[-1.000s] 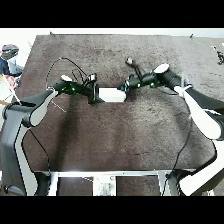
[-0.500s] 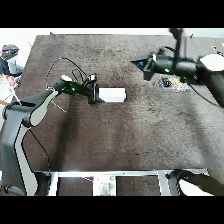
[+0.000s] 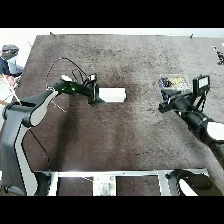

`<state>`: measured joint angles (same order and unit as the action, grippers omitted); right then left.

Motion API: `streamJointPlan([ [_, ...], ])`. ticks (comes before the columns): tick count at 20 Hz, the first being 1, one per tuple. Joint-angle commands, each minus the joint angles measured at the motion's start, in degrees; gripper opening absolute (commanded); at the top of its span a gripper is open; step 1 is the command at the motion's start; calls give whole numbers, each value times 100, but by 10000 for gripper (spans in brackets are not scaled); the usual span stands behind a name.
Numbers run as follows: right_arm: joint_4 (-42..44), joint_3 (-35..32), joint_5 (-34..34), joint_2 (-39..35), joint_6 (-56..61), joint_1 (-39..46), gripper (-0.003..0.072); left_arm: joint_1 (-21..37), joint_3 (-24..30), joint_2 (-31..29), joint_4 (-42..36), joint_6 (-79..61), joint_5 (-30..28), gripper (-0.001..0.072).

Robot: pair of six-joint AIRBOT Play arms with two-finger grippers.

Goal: Fold the box and place the chain.

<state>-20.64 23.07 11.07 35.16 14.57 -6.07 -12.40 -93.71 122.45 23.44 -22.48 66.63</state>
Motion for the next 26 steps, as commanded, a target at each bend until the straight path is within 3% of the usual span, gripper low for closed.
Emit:
streamJointPlan([
  [1, -11, -444, -358, -273, 7, 7, 9, 0, -2, 0, -87, -4, 0, 409],
  [3, -13, -444, -361, -273, 7, 7, 9, 0, -2, 0, -96, -4, 2, 408],
  [4, -13, -444, -356, -273, 7, 7, 9, 0, -2, -2, -160, 9, 33, 335],
  [5, -11, -444, -358, -273, 7, 7, 10, 7, -2, -15, -240, -4, 122, 22],
  [8, -11, -444, -361, -273, 7, 7, 10, 39, -7, -302, -560, 13, 133, 10],
  [11, -11, -442, -354, -273, 9, 7, 10, 227, -9, -935, -1058, 151, -337, 9],
  [14, -11, -442, -343, -273, 7, 7, 10, 647, -9, -1735, -1340, 516, -1189, 10],
  [18, -11, -442, -356, -273, 7, 7, 10, 1447, -7, -2559, -1307, 1504, -2933, 10],
  [20, -11, -442, -356, -273, 7, 7, 10, 1937, -2, -2680, -1294, 2124, -3744, 10],
  [22, -11, -442, -356, -273, 7, 7, 10, 2439, 72, -2677, -1231, 2732, -4164, 10],
  [26, -11, -442, -356, -273, 7, 7, 9, 3108, 444, -2625, -592, 3447, -4216, 10],
])
